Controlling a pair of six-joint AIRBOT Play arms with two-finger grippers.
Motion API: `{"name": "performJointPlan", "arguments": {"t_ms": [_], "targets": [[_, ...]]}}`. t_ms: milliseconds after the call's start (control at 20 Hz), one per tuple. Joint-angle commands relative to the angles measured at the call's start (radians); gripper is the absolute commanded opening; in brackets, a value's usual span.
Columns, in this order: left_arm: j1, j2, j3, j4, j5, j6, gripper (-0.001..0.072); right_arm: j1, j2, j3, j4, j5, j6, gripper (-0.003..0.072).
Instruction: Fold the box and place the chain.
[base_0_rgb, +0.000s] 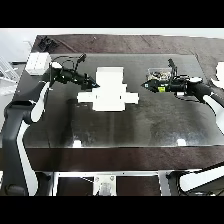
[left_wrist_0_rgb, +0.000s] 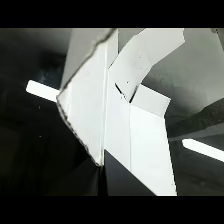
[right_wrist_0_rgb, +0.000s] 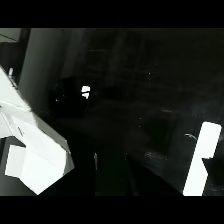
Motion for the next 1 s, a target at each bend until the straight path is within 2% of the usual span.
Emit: {"name": "performJointPlan", "arguments": {"t_ms": [0, 150, 500, 650, 750, 950], "targets": [[0.001, 0.004, 0.000, -0.012, 0.015, 0.151, 0.0013, 0.002, -0.001, -0.010, -0.005, -0.024, -0.019, 0.0223], [-0.014, 0.017, -0.037, -0.018, 0.022, 0.204, 0.0013, -0.002, -0.001, -0.016, -0.013, -0.026, -0.085, 0.0223], [-0.047, 0.145, -0.320, -0.076, 0.192, 0.550, 0.0013, 0.002, -0.008, -0.017, -0.013, -0.031, -0.117, 0.0223], [-0.038, 0.152, -0.411, -0.110, 0.246, 0.648, 0.0013, 0.007, -0.008, -0.017, -0.013, -0.031, -0.116, 0.0223], [-0.017, 0.152, -0.444, -0.178, 0.239, 0.731, 0.0013, 0.007, -0.008, -0.017, -0.004, -0.031, -0.116, 0.0222], [-0.001, 0.158, -0.446, -0.169, 0.223, 0.749, 0.0014, 0.007, -0.009, -0.017, 0.003, -0.032, -0.113, 0.0223]]}}
